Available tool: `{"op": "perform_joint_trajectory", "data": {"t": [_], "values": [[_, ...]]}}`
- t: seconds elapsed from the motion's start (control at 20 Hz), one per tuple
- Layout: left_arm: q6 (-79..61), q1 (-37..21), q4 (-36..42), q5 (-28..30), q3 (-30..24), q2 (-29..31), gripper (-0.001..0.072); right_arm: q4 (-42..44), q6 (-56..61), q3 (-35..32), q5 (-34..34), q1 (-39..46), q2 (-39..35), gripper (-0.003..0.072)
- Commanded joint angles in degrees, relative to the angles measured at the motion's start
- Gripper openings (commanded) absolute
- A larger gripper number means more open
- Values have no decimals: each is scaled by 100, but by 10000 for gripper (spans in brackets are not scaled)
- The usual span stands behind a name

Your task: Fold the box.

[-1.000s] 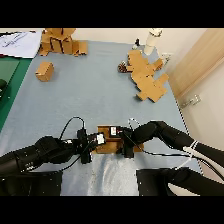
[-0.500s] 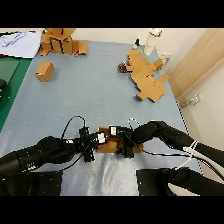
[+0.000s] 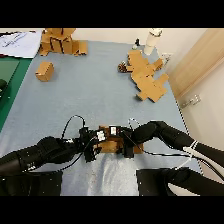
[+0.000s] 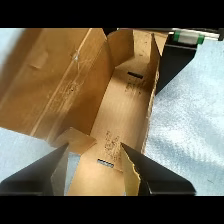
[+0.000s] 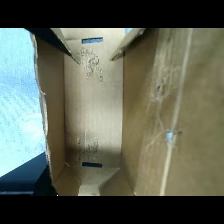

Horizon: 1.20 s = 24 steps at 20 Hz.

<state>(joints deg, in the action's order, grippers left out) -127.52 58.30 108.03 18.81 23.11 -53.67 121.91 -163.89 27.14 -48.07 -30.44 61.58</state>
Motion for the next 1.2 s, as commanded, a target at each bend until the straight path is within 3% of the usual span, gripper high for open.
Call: {"op": "perform_joint_trajectory", "data": {"t": [0.0,0.2,0.3,0.45,0.65,0.8,0.9,0.95,1.15], "values": [[7,-4,24,9,4,-2,537,-2,-2,0,0,2,0,339],[9,-7,17,170,4,20,509,-2,-2,0,0,2,2,339],[4,-20,-81,717,4,240,18,-2,-2,0,0,2,2,339],[645,-170,-282,1561,4,953,12,-2,-2,0,0,2,2,340],[2597,-579,-1314,2483,4,2114,12,-2,-2,0,0,2,2,339],[5469,-929,-2129,3438,-11,2741,12,-2,-2,0,0,2,2,339],[6701,-1329,-1878,4054,-114,2793,11,-2,-2,0,0,2,2,339],[6693,-1491,-1519,3985,-236,2793,11,-2,-2,0,0,2,2,339],[6406,-1845,-175,2826,-855,2500,10,-2,-2,0,0,2,2,339]]}}
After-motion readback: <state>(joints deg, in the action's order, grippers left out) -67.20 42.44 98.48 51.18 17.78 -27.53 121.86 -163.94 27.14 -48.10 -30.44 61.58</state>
